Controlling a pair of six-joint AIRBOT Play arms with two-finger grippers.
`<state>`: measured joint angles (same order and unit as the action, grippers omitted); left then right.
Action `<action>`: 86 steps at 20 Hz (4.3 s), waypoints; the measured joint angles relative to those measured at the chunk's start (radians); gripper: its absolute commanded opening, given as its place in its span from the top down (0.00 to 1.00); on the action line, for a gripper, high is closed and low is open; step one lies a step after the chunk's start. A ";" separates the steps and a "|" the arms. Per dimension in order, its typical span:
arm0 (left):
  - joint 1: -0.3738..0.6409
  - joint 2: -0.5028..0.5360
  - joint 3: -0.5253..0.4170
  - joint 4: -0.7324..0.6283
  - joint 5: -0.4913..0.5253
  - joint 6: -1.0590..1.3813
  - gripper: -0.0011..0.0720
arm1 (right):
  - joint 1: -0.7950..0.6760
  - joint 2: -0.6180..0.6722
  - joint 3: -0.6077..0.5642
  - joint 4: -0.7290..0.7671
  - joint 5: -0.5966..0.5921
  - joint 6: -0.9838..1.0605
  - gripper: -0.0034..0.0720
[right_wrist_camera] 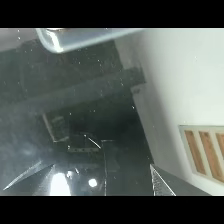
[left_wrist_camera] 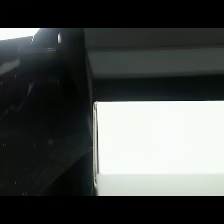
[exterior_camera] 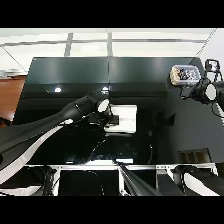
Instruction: Fold the box and place the chain.
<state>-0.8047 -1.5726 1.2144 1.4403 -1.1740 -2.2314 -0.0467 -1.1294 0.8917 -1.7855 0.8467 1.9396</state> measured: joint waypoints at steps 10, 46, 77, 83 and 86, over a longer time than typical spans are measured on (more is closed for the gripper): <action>0.000 0.000 0.008 0.015 -0.017 0.011 0.95 | -0.066 -0.393 0.478 0.205 0.003 0.090 0.01; 0.000 -0.014 0.008 0.035 -0.039 0.002 0.95 | -0.205 -0.838 0.868 0.609 0.079 0.282 0.94; 0.000 -0.014 0.008 0.035 -0.034 0.002 0.95 | -0.193 0.128 0.872 0.821 0.641 -0.452 0.94; 0.000 -0.014 0.008 0.036 -0.035 0.002 0.95 | -0.032 0.172 0.854 0.920 0.812 -0.474 0.94; 0.000 -0.014 0.008 0.036 -0.036 0.002 0.95 | 0.072 0.177 0.801 0.981 0.831 -0.477 0.94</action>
<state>-0.8047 -1.5867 1.2224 1.4761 -1.2098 -2.2292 0.0257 -0.9527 1.6924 -0.8047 1.6775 1.4628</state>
